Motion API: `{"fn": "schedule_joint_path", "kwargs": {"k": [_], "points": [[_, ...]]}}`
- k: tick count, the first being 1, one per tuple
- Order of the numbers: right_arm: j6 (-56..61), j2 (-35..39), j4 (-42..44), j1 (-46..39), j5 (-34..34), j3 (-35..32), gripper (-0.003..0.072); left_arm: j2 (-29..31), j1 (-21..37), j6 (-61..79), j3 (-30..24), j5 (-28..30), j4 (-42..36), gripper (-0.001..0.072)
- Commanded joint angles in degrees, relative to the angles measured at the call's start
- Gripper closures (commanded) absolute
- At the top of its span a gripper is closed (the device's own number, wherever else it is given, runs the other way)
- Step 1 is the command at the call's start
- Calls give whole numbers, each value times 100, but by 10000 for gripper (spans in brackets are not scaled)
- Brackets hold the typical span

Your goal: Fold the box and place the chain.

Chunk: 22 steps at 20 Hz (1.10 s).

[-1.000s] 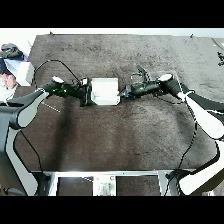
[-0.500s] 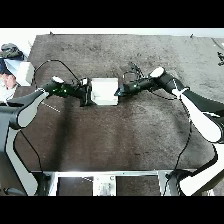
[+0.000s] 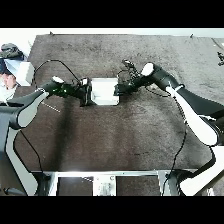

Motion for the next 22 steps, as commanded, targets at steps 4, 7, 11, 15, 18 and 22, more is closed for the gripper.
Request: {"fn": "schedule_joint_path", "kwargs": {"k": [4,7,11,15,18,22], "points": [[588,-186,-568,216,-31,79,280,4,2,0,-2,0,0,363],[723,-205,-647,299,-33,116,280,4,0,0,-2,0,0,363],[1403,-258,-1480,490,109,459,282,4,0,0,-2,-4,0,363],[1799,-1029,-2420,798,1488,1766,282,4,0,0,-2,-7,0,363],[2201,-1193,-2562,892,1449,2026,282,4,0,0,-2,-9,-2,363],[2693,-1235,-2844,925,1453,2024,293,4,2,2,-2,-7,-2,363]]}}
